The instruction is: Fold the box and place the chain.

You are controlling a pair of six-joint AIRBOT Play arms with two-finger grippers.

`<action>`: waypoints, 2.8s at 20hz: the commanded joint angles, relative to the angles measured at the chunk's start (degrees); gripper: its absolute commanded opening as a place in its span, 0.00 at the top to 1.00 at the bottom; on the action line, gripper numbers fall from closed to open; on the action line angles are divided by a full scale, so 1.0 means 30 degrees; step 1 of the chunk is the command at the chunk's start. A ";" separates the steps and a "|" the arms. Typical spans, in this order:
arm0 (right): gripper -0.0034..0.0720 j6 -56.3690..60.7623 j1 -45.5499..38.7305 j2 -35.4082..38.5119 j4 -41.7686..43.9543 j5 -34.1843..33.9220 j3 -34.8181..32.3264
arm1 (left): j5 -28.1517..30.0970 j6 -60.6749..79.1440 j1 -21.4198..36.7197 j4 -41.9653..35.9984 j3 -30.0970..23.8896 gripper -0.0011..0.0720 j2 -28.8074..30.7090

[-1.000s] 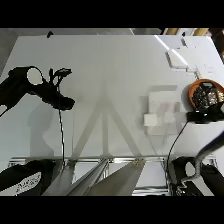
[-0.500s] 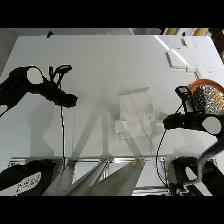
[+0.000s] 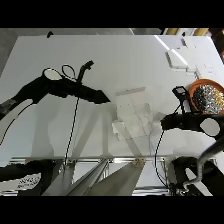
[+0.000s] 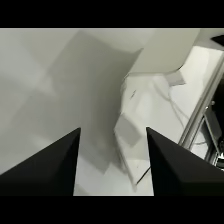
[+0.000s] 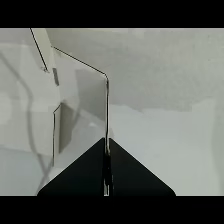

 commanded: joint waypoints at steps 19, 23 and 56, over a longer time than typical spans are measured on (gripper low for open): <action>0.93 0.0015 0.0036 0.0015 0.0029 -0.0437 -0.0007 | 0.0554 0.4393 -0.3111 0.1188 0.1887 0.94 -0.3424; 0.57 -0.0284 0.0029 0.0211 0.1056 -0.0816 0.0073 | 0.0546 0.7482 -0.3191 0.1311 0.1887 0.98 -0.2892; 0.42 -0.4240 0.0029 0.4634 0.1005 0.4437 0.2688 | 0.7810 1.5839 -0.6360 0.3213 -0.3388 0.98 0.0561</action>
